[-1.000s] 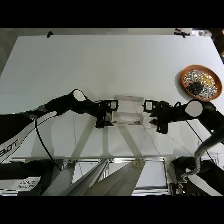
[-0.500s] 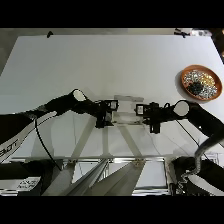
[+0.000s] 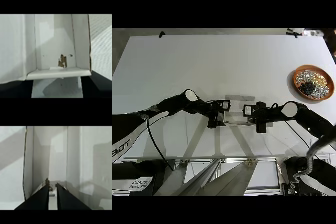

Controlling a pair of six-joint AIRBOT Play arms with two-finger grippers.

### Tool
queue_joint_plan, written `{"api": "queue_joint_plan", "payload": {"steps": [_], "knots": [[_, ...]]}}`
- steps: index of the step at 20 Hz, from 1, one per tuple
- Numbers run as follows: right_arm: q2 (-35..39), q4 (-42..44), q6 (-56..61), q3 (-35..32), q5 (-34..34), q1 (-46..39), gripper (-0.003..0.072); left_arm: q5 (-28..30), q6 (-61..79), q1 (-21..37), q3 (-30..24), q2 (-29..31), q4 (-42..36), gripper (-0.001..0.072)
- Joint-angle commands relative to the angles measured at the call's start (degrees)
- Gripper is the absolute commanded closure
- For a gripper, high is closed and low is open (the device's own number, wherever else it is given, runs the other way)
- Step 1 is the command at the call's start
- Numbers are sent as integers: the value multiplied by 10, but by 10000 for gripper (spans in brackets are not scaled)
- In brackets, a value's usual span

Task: Fold the box and place the chain.

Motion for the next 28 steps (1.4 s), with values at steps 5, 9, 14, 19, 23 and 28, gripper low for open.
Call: {"api": "queue_joint_plan", "payload": {"steps": [5,9,14,19,23,28], "knots": [[-4,7,-6,0,-9,3,418,0,0,0,0,0,0,455],[0,7,-5,2,-28,3,387,0,0,0,0,0,0,455],[75,7,4,2,-33,1,387,0,0,0,0,0,0,455],[151,7,4,2,20,-6,390,0,0,0,0,0,0,455],[193,-28,164,2,80,-78,633,0,0,0,0,0,0,455],[206,-187,582,2,207,-221,680,0,0,0,0,0,0,455]]}}
